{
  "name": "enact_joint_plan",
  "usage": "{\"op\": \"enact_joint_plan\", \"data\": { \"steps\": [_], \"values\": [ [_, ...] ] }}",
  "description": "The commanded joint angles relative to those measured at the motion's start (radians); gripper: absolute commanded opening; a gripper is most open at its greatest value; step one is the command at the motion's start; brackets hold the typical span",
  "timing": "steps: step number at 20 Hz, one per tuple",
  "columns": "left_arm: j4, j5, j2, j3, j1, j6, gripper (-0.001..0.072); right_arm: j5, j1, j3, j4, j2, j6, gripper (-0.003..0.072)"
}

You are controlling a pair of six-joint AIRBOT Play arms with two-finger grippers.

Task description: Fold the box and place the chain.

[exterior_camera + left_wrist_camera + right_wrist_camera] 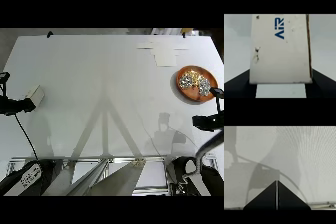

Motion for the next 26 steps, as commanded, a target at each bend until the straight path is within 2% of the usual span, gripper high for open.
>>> {"op": "enact_joint_plan", "data": {
  "steps": [1, 2, 3, 5, 6, 9, 12, 14, 20, 21, 23, 24, 26],
  "values": [
    [0.018, 0.001, -0.034, -0.044, 0.003, -0.002, 0.0357, 0.000, -0.001, 0.000, 0.000, 0.000, 0.000, 0.0014],
    [0.026, 0.002, -0.034, -0.048, 0.003, -0.002, 0.0357, 0.000, -0.001, 0.000, 0.000, 0.000, 0.000, 0.0014],
    [0.025, 0.002, -0.031, -0.048, 0.003, -0.002, 0.0408, 0.000, -0.001, 0.000, 0.000, 0.000, 0.000, 0.0014],
    [0.023, -0.002, -0.026, -0.048, 0.003, -0.004, 0.0665, 0.000, -0.001, 0.000, 0.000, 0.000, 0.000, 0.0014],
    [0.023, -0.007, -0.021, -0.048, 0.002, -0.003, 0.0699, 0.000, -0.001, 0.000, 0.000, 0.000, 0.000, 0.0014],
    [0.024, -0.024, 0.005, -0.048, -0.001, -0.003, 0.0700, 0.000, -0.001, 0.000, 0.000, 0.000, 0.000, 0.0014],
    [0.040, -0.031, 0.087, -0.048, -0.002, -0.003, 0.0699, 0.000, -0.001, 0.000, 0.000, 0.000, 0.000, 0.0014],
    [0.041, -0.037, 0.187, -0.048, -0.018, -0.003, 0.0699, 0.000, -0.001, 0.000, 0.000, 0.000, 0.000, 0.0014],
    [0.043, -0.094, 0.527, -0.048, -0.154, -0.004, 0.0693, 0.000, -0.001, 0.000, 0.000, 0.000, 0.000, 0.0014],
    [0.043, -0.123, 0.566, -0.048, -0.166, -0.012, 0.0660, 0.000, -0.001, 0.000, 0.000, 0.000, 0.000, 0.0014],
    [0.039, -0.196, 0.631, -0.048, -0.183, -0.032, 0.0452, 0.000, -0.001, 0.000, 0.000, 0.000, 0.000, 0.0014],
    [0.031, -0.238, 0.652, -0.048, -0.185, -0.032, 0.0419, 0.000, -0.001, 0.000, 0.000, 0.000, 0.000, 0.0014],
    [0.008, -0.322, 0.680, -0.048, -0.185, -0.033, 0.0409, 0.000, -0.001, 0.000, 0.000, 0.000, 0.000, 0.0014]
  ]
}}
